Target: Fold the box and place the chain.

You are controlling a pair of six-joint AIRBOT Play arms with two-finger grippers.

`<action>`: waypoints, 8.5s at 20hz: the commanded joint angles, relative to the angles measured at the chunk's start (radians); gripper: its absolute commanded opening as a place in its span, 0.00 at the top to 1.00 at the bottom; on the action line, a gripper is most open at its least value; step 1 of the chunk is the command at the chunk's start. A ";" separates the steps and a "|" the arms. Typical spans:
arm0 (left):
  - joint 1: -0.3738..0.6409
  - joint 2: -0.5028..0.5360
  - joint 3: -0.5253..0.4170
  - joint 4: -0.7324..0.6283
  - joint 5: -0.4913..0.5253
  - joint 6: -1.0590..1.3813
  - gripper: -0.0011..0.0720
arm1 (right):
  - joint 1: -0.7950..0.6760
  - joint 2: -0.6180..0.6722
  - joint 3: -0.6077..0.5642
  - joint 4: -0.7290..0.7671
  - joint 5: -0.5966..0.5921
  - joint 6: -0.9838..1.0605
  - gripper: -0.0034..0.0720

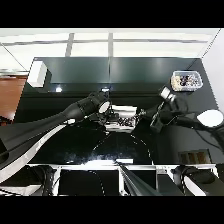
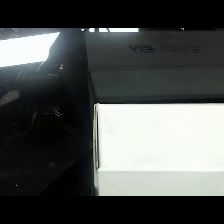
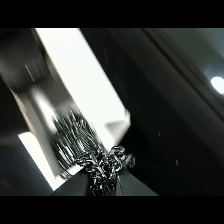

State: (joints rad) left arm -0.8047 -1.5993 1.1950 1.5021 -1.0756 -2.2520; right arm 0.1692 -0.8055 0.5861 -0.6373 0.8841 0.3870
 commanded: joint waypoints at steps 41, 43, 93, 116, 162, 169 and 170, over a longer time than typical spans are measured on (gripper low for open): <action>0.050 0.320 -0.055 0.116 -0.266 0.250 0.11 | -0.199 -0.031 0.197 -0.285 0.300 0.611 0.58; 0.130 0.425 -0.154 0.119 -0.230 0.297 0.10 | -0.199 -0.031 0.197 -0.286 0.299 0.611 0.58; 0.420 0.045 -0.288 -0.885 0.056 2.450 0.27 | -0.151 -0.121 0.197 -0.103 0.130 0.694 0.07; 0.399 0.082 -0.289 -0.871 0.109 2.450 0.29 | 0.190 -0.330 0.207 -0.144 0.037 -0.124 0.05; 0.391 0.082 -0.289 -0.855 0.132 2.450 0.28 | 0.226 -0.370 0.196 -0.167 0.003 -0.171 0.63; 0.391 0.082 -0.289 -0.855 0.131 2.450 0.28 | 0.231 -0.377 0.196 -0.169 0.003 -0.171 0.63; 0.391 0.082 -0.289 -0.855 0.131 2.450 0.29 | 0.231 -0.380 0.196 -0.169 0.003 -0.171 0.63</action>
State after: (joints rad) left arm -0.4137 -1.5177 0.9062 0.6476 -0.9436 0.1970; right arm 0.3992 -1.1816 0.7834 -0.8043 0.8871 0.2161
